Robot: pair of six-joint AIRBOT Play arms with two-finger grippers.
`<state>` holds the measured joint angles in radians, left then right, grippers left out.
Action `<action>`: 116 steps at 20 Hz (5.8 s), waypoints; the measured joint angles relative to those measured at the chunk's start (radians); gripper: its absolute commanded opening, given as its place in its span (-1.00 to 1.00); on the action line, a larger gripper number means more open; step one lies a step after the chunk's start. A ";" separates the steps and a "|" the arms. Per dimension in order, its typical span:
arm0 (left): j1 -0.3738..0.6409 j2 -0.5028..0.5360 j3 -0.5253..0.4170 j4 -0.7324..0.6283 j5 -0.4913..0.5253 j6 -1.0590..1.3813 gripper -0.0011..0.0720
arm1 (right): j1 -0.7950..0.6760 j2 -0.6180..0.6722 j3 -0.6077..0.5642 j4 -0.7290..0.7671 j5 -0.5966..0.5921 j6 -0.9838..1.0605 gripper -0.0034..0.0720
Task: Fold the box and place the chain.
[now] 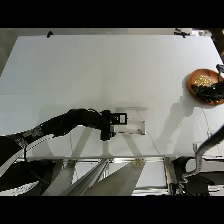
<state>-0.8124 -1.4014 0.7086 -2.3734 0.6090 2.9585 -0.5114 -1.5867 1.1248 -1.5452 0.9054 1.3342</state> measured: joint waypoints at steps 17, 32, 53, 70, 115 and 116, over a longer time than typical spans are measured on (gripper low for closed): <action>0.000 0.000 0.000 0.003 0.000 0.000 -0.21 | 0.000 0.245 -0.002 0.116 0.094 -0.085 -0.90; 0.000 0.000 0.000 0.006 0.000 0.000 -0.21 | 0.000 0.953 -0.001 0.299 0.370 -0.094 -0.90; 0.000 0.000 0.000 0.006 0.000 0.000 -0.21 | 0.075 1.427 -0.140 0.675 0.716 -0.080 -0.90; 0.000 0.000 0.000 0.007 0.000 0.000 -0.21 | 0.344 1.187 -0.620 0.765 0.589 -0.121 -0.91; 0.000 0.000 0.001 -0.002 -0.004 -0.005 -0.21 | 1.155 0.437 -0.262 0.274 0.320 0.135 -0.29; -0.001 0.000 0.002 -0.003 -0.005 -0.004 -0.21 | 1.155 0.443 -0.265 0.241 0.362 0.141 -0.29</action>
<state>-0.8131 -1.4014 0.7101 -2.3768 0.6044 2.9543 0.6437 -1.1442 0.8597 -1.3041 1.2671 1.4750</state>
